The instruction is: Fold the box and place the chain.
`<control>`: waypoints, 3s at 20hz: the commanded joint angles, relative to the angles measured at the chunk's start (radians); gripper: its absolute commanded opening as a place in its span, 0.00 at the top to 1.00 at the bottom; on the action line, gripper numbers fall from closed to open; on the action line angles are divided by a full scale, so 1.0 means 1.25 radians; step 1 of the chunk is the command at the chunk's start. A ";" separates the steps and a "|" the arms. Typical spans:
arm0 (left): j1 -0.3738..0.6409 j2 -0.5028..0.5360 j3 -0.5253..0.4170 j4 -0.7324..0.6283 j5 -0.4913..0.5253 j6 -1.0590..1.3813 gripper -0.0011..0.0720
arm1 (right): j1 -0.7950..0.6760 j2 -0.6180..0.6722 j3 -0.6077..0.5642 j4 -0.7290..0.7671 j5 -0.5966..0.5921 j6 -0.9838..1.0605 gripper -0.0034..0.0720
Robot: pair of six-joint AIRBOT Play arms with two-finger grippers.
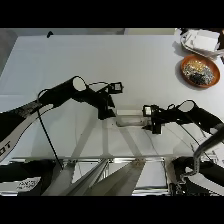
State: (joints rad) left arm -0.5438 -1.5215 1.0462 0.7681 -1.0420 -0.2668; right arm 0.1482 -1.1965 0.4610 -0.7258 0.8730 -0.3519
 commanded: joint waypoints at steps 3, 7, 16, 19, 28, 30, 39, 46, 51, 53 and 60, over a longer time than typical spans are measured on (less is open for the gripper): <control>0.063 0.067 0.000 0.016 -0.136 -0.083 0.71 | -0.001 0.001 0.000 0.000 -0.001 0.002 0.56; 0.012 0.081 -0.004 0.015 -0.257 -0.095 0.99 | -0.001 0.001 0.000 0.000 -0.001 0.002 0.56; -0.184 0.078 -0.007 -0.146 0.172 -0.081 0.99 | -0.001 0.001 0.000 0.000 -0.001 0.002 0.56; -0.176 0.075 -0.007 -0.182 0.358 -0.125 0.99 | -0.001 0.001 0.000 0.000 -0.001 0.002 0.56; -0.165 -0.053 -0.007 -0.168 0.407 -0.277 0.99 | -0.001 0.001 0.000 0.000 -0.001 0.002 0.56; -0.165 -0.073 -0.007 -0.168 0.405 -0.276 0.99 | -0.001 0.001 0.000 0.000 -0.001 0.002 0.56; -0.162 0.018 -0.007 -0.096 0.385 -0.269 0.98 | -0.001 0.001 0.000 0.000 -0.001 0.002 0.56; -0.162 0.132 -0.007 0.195 0.175 -0.270 0.98 | -0.001 0.001 0.000 0.000 -0.001 0.002 0.56; -0.155 0.166 -0.012 0.303 0.056 -0.270 0.96 | -0.001 0.001 0.000 0.000 -0.001 0.002 0.56; -0.156 0.166 -0.047 0.296 0.079 -0.232 0.83 | -0.001 0.001 0.000 0.000 -0.001 0.002 0.56; -0.155 0.166 -0.181 0.276 0.229 -0.202 0.68 | -0.001 0.001 0.000 0.000 -0.001 0.002 0.56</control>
State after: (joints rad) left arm -0.7387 -1.3155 0.8677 1.1152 -0.8234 -0.5320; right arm 0.1482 -1.1957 0.4610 -0.7261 0.8715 -0.3496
